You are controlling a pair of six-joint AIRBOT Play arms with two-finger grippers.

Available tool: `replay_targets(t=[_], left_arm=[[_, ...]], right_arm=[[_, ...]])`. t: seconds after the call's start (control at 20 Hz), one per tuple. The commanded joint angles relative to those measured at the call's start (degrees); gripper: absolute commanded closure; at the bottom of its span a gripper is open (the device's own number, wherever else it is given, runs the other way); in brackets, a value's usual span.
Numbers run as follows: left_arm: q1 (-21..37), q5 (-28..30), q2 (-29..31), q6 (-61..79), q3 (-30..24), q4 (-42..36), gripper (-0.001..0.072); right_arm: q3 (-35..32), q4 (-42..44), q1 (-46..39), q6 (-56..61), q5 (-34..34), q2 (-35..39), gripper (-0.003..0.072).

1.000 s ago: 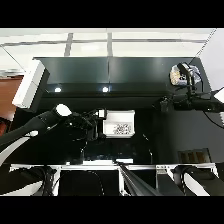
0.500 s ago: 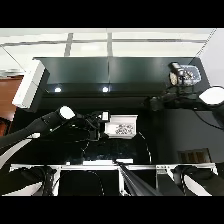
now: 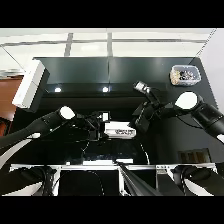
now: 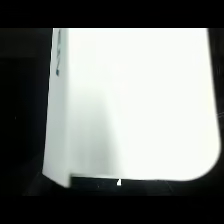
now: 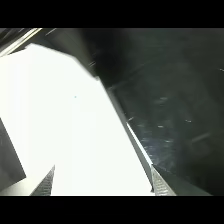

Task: Fold the box and place the chain.

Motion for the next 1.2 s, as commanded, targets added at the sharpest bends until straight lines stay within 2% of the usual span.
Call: replay_targets(t=[0.0,0.15,0.55,0.6,0.65,0.7,1.15], left_arm=[[0.0,0.2,0.0,0.0,0.0,0.1,0.0268],[0.0,0.2,0.0,0.0,0.0,0.1,0.0267],[0.0,0.2,-0.1,0.0,0.0,0.1,0.0268],[0.0,0.2,-0.1,0.0,0.0,0.1,0.0268],[0.0,0.2,-0.1,0.0,0.0,0.1,0.0267],[0.0,0.2,-0.1,0.0,0.0,0.1,0.0267],[0.0,0.1,-0.1,0.0,0.0,0.1,0.0268]], right_arm=[[-0.1,-2.1,1.0,-11.4,2.3,-0.2,-0.0034],[-0.8,-2.3,1.1,-16.5,0.2,-1.0,-0.0034],[-0.8,-2.2,1.1,-16.8,0.1,-3.8,-0.0034],[-0.8,-2.2,1.1,-16.8,0.2,-3.8,0.0036],[-0.8,-2.2,1.1,-16.8,0.9,-3.8,0.0278],[-0.8,-2.2,1.1,-16.8,1.5,-3.8,0.0430],[-0.8,-2.5,1.7,-16.8,3.1,-3.9,0.0442]])
